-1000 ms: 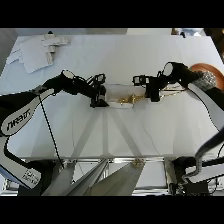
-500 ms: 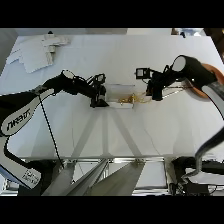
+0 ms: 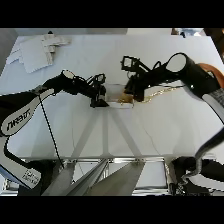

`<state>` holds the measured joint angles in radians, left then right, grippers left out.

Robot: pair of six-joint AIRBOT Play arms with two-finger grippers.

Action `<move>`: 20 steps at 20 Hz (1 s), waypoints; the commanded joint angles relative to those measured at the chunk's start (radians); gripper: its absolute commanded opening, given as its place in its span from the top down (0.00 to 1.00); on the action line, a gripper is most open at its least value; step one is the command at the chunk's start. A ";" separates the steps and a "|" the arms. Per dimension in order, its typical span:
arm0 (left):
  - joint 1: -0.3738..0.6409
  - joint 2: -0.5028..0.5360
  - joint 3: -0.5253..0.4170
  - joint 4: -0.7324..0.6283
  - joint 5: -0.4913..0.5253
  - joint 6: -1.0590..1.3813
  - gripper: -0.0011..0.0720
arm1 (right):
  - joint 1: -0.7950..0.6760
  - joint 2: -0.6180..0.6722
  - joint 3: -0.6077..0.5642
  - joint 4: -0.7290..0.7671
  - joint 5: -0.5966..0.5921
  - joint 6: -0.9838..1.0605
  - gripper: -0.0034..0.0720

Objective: Fold the box and place the chain.

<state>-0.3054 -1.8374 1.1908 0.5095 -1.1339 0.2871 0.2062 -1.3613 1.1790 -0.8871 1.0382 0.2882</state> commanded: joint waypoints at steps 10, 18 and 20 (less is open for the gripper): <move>0.000 0.000 0.000 0.000 0.000 0.000 0.42 | 0.160 -0.088 0.000 -0.222 -0.258 0.353 0.93; 0.000 0.000 0.000 0.000 0.000 0.000 0.42 | 0.159 -0.043 0.001 -0.355 -0.165 0.496 0.65; 0.000 0.000 0.000 0.000 0.000 0.000 0.42 | 0.159 0.008 0.001 -0.386 -0.149 0.492 0.65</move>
<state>-0.3054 -1.8374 1.1908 0.5095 -1.1339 0.2871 0.3645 -1.3994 1.1786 -1.2274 0.8562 0.7586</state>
